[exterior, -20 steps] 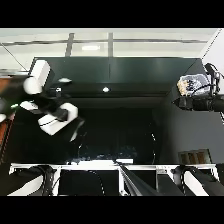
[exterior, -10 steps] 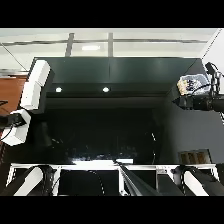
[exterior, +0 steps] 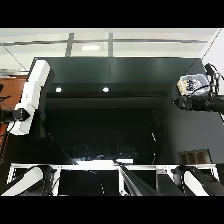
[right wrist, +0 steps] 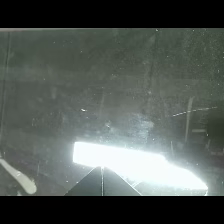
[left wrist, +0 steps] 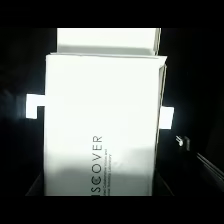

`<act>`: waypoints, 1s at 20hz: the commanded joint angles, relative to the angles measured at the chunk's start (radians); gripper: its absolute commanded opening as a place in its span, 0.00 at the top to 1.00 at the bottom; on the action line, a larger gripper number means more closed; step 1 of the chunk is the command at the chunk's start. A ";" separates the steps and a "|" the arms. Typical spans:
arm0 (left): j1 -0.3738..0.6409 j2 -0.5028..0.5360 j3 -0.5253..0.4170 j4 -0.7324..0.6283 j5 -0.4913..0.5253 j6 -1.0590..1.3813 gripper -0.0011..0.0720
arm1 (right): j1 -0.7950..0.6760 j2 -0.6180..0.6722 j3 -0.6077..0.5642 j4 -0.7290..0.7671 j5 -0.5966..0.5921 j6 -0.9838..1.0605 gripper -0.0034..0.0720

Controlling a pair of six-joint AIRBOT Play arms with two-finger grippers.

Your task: Fold the box and place the chain.

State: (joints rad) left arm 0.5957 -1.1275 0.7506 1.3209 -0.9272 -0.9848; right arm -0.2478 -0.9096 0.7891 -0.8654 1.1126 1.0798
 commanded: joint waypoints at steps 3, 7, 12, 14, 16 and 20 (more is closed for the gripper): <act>-0.054 -0.047 0.012 0.018 0.164 0.012 0.00 | 0.000 0.001 -0.001 0.000 -0.002 0.008 0.93; -0.064 -0.006 0.163 -0.016 0.078 0.008 0.00 | 0.000 0.001 -0.001 0.000 0.006 0.008 0.93; -0.130 0.111 0.310 -0.380 -0.040 -0.106 0.64 | 0.001 0.001 -0.001 0.075 0.092 -0.164 0.94; -0.231 0.167 0.289 -0.442 -0.122 -0.096 0.95 | 0.001 0.002 -0.001 0.082 0.097 -0.170 0.94; -0.398 0.261 0.198 -0.387 -0.050 -0.094 0.95 | 0.001 0.003 -0.008 0.092 0.018 -0.220 0.94; -0.721 0.442 -0.107 -0.242 0.372 -0.096 0.95 | 0.065 0.003 -0.098 0.109 -0.415 -0.340 0.94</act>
State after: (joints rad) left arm 0.0635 -0.7929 0.8055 1.0145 -0.8116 -1.0729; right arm -0.2184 -0.9070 0.7383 -0.7704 0.9718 0.8276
